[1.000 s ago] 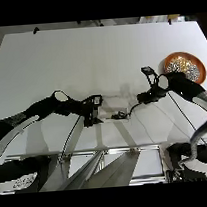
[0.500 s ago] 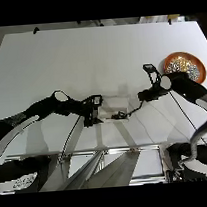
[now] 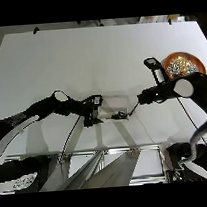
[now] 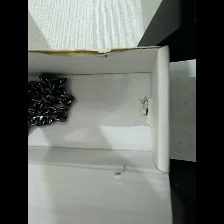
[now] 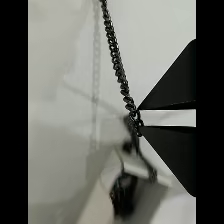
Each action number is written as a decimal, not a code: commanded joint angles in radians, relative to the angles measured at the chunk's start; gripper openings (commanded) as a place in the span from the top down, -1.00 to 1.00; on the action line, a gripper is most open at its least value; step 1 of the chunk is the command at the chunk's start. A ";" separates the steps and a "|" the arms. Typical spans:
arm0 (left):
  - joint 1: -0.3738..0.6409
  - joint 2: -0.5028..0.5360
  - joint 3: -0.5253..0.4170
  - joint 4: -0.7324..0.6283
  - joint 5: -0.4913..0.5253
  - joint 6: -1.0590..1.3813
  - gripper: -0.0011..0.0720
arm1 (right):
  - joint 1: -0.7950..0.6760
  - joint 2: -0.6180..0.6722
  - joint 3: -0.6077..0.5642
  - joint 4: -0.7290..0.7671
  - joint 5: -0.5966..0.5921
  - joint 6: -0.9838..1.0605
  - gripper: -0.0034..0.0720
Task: Fold the box and place the chain.
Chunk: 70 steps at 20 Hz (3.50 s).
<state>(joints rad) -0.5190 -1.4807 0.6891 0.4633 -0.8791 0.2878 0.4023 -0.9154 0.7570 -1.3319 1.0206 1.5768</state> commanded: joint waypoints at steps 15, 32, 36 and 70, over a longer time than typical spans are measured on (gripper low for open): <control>0.000 0.000 0.000 0.000 0.000 0.000 0.40 | 0.356 0.132 0.001 0.372 -0.360 -0.014 0.88; 0.000 0.000 0.000 0.000 0.000 0.000 0.40 | 0.369 -0.073 0.000 0.267 -0.317 -0.014 0.88; 0.000 0.000 0.000 0.000 0.000 0.000 0.40 | 0.369 -0.140 0.000 0.266 -0.320 -0.014 0.88; 0.000 0.000 0.000 0.000 0.000 0.000 0.40 | -0.204 -0.405 0.082 -0.130 -0.025 -0.010 0.07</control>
<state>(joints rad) -0.5190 -1.4807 0.6891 0.4633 -0.8795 0.2878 0.2020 -1.2774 0.8543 -1.4681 1.0454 1.5639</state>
